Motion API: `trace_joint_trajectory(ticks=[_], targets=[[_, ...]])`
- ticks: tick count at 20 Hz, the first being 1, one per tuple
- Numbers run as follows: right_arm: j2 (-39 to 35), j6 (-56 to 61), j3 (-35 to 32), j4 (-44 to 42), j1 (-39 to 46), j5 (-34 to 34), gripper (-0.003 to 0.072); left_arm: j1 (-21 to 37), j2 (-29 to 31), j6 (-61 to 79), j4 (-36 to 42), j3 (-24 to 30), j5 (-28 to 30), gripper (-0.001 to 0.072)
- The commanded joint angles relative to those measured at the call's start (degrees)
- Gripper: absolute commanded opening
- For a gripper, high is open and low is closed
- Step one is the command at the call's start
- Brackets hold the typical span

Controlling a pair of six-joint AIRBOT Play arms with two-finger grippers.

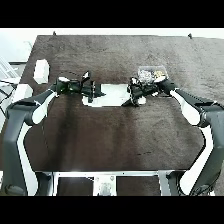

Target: Fold the box and place the chain.

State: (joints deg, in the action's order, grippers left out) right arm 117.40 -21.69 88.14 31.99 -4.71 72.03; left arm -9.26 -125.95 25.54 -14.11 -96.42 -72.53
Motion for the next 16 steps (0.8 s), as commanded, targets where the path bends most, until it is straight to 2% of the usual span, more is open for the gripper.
trace_joint_trajectory(ticks=[1, 14, 16], targets=[[0.0, 0.0, 0.0, 0.0, 0.0, 0.0, 0.0435, 0.0, 0.0, 0.0, 0.0, 0.0, 0.0, 0.0022], [0.0, 0.0, 0.0, 0.0, 0.0, 0.0, 0.0435, 0.0, 0.0, -3.1, 0.0, 0.0, -0.1, 0.0022], [0.0, 0.0, 0.0, 0.0, 0.0, 0.0, 0.0435, 0.0, 0.0, -3.0, 0.0, -0.1, -1.5, 0.0024]])
